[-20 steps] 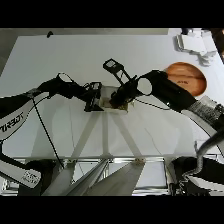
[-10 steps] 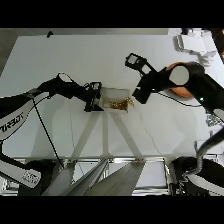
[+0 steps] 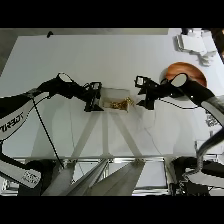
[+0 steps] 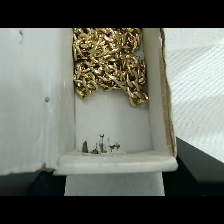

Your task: Fold the box and place the chain.

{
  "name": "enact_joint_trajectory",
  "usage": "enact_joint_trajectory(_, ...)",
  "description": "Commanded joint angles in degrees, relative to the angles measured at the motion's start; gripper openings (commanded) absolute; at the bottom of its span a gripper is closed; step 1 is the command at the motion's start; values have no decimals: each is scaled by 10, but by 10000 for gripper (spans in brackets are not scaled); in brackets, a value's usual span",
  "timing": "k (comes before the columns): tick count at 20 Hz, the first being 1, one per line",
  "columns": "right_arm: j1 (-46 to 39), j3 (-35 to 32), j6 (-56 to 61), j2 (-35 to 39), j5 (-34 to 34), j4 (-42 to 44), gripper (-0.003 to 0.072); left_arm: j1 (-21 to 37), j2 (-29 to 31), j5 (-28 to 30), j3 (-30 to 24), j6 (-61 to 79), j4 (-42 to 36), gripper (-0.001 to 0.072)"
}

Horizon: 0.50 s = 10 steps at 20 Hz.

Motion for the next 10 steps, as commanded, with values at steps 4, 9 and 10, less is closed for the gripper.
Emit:
enact_joint_trajectory(4, 3, -4, -202, -61, -5, 194, 555, 0, 0, 0, 0, 0, 0, 259)
enact_joint_trajectory(9, 3, -4, -201, -60, -5, 175, 4, 0, 0, 0, 0, 0, 0, 259)
enact_joint_trajectory(10, 3, -4, -200, -60, -5, 153, 9, 0, 0, 0, 0, 0, 0, 259)
